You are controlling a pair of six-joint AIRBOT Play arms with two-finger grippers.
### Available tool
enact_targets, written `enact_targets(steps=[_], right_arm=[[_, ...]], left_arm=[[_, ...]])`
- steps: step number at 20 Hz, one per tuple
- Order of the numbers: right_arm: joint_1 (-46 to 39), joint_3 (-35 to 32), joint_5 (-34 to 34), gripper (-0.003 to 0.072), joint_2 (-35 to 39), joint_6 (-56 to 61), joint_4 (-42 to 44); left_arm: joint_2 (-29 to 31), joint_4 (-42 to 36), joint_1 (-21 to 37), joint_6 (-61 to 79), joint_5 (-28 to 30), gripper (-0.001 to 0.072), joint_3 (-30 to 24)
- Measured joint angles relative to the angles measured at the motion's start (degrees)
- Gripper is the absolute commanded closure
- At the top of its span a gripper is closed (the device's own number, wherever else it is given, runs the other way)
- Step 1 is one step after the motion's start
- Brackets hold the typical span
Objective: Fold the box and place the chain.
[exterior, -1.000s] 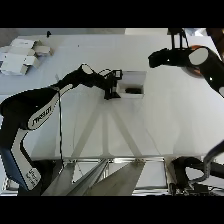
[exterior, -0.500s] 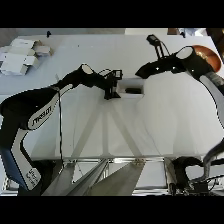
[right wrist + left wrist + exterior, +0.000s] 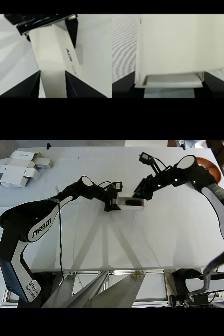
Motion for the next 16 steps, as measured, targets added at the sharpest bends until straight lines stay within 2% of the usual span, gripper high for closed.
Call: enact_targets(steps=[7, 14, 16], right_arm=[[1.88, 0.0, -3.45, 0.0343, 0.46, -2.08, -9.73], [4.33, -1.03, -7.78, 0.0353, 0.42, -2.32, -12.79], [4.81, -1.27, -7.96, 0.0424, 0.42, -2.34, -13.31]], left_arm=[[0.0, -0.02, 0.0, 0.0, -0.02, 0.0288, 0.0], [0.0, -0.02, 0.04, -0.15, 0.17, 0.0288, 0.0], [0.0, -0.02, 0.04, -0.09, 0.15, 0.0288, 0.0]])
